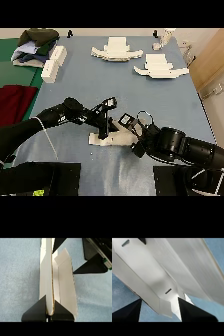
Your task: Fold the box.
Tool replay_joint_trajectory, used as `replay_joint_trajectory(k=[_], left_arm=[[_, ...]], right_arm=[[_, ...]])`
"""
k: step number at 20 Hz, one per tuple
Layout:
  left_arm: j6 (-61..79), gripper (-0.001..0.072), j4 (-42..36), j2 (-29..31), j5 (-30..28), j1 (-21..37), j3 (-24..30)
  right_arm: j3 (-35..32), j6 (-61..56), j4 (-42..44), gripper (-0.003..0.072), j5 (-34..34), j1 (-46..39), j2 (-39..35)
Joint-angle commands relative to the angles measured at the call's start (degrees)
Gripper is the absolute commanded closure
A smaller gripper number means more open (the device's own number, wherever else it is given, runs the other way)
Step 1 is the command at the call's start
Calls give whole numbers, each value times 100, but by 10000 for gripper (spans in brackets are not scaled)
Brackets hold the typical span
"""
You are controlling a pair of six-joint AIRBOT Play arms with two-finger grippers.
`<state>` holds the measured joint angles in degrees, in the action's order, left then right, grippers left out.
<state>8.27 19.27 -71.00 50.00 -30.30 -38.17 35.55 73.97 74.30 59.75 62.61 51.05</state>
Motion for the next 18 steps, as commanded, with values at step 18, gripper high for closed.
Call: replay_joint_trajectory(k=[18], left_arm=[[2,696,2,-4,-2,-4,-2]], right_arm=[[-551,7316,4019,-34,-754,-3259,-645]])
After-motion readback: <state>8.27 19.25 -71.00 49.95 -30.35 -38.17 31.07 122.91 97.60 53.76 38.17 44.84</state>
